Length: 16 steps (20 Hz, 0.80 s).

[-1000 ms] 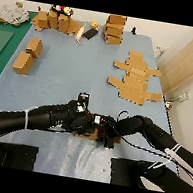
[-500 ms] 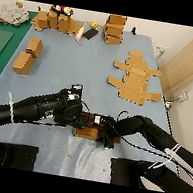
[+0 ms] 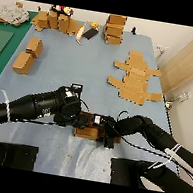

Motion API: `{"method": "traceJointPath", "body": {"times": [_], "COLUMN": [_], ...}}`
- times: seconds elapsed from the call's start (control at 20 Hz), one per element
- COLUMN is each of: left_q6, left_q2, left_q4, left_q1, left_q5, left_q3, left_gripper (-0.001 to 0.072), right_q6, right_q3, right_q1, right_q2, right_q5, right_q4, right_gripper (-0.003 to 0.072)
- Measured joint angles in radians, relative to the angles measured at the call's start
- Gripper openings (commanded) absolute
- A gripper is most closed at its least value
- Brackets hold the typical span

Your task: Fold the box.

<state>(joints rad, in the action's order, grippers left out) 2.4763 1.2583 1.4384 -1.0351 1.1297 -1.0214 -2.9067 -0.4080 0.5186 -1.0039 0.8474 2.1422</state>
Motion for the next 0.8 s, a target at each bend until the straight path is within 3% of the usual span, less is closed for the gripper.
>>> {"method": "traceJointPath", "body": {"times": [0.15,0.2,0.25,0.6,0.8], "left_q6": [-0.002,-0.005,-0.013,-0.236,-0.577], "left_q2": [-0.023,-0.028,-0.033,-0.066,-0.163], "left_q4": [-0.003,-0.003,-0.003,0.021,-0.067], "left_q1": [0.012,0.019,0.028,0.069,0.150], "left_q5": [-0.005,-0.002,0.008,0.071,0.040], "left_q3": [0.000,0.000,0.000,0.017,0.126], "left_gripper": [0.0448,0.0348,0.0016,0.0009,0.0009], "right_q6": [0.000,0.000,0.000,0.000,0.000], "right_q3": [0.000,0.000,0.000,0.000,0.000], "right_q1": [0.000,0.000,0.000,0.000,0.000], "right_q2": [0.000,0.000,0.000,0.000,0.000], "right_q5": [0.000,0.000,0.000,0.000,0.000], "right_q4": [0.000,0.000,0.000,0.000,0.000], "right_gripper": [0.0497,0.0497,0.0497,0.0497,0.0497]}}
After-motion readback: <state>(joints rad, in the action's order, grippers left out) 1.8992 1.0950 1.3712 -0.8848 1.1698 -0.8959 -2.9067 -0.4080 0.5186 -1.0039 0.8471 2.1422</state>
